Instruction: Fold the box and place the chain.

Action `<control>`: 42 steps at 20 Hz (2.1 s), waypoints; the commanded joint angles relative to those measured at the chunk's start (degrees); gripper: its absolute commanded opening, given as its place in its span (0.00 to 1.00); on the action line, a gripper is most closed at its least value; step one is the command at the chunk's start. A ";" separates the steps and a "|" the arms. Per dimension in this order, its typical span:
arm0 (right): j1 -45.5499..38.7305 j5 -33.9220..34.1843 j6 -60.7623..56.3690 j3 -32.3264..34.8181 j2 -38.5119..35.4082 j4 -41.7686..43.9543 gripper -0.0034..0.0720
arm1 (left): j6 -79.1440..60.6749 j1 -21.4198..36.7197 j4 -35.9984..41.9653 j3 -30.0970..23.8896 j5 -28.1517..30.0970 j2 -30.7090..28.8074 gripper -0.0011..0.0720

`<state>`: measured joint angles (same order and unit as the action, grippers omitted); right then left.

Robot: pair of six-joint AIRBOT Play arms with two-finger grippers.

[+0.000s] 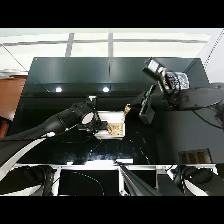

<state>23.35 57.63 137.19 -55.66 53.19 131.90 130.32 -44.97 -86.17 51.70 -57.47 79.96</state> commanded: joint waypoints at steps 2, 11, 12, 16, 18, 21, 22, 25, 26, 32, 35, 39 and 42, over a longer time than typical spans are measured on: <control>0.52 1.49 -2.67 -2.89 -0.24 5.05 0.07 | -0.02 0.00 0.15 0.02 0.00 -0.02 0.05; 9.16 -3.76 -10.01 -1.99 10.99 -0.55 0.08 | -0.02 0.00 0.13 0.04 0.07 -0.02 0.05; 9.16 -3.56 -10.38 -1.99 11.89 -0.74 0.08 | -0.02 0.00 0.13 0.04 0.04 -0.02 0.05; 8.17 0.04 -12.57 -2.05 11.52 -6.12 0.70 | -0.02 0.00 0.15 0.04 -0.02 -0.04 0.05; 5.75 3.32 -12.74 -2.16 9.42 -7.78 0.70 | -0.02 0.00 0.15 0.04 -0.13 -0.04 0.05; -0.39 6.27 -14.60 -2.16 4.17 -12.70 0.70 | -0.02 0.00 0.13 0.15 -0.09 -0.04 0.05; -2.97 7.19 -16.31 -2.14 2.69 -15.19 0.70 | -0.02 0.00 0.15 0.22 -0.07 -0.04 0.05; -9.03 9.62 -22.14 -2.10 1.49 -20.39 1.00 | 0.00 -0.02 0.13 0.22 -0.04 -0.52 0.05; -10.34 10.40 -22.16 -2.10 1.49 -20.61 1.00 | 0.00 -0.02 0.15 0.22 -0.09 -0.61 0.05; -11.56 10.56 -23.96 -2.08 1.49 -20.79 1.00 | 2.36 -0.04 1.60 0.48 -0.33 -1.46 0.43; -11.56 10.73 -24.50 -2.08 1.49 -21.03 1.00 | 0.46 0.04 1.03 2.69 -0.63 -4.00 0.71; -11.56 10.99 -24.55 -2.08 1.49 -21.14 1.00 | -15.34 1.07 0.11 4.42 -4.94 -11.06 0.73; -11.56 11.37 -24.59 -2.08 1.49 -21.16 1.00 | -30.53 4.68 -1.25 4.33 -13.81 -15.63 0.69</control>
<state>11.79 68.62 112.71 -57.76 54.72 110.83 114.04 -42.65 -86.46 55.68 -64.05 68.34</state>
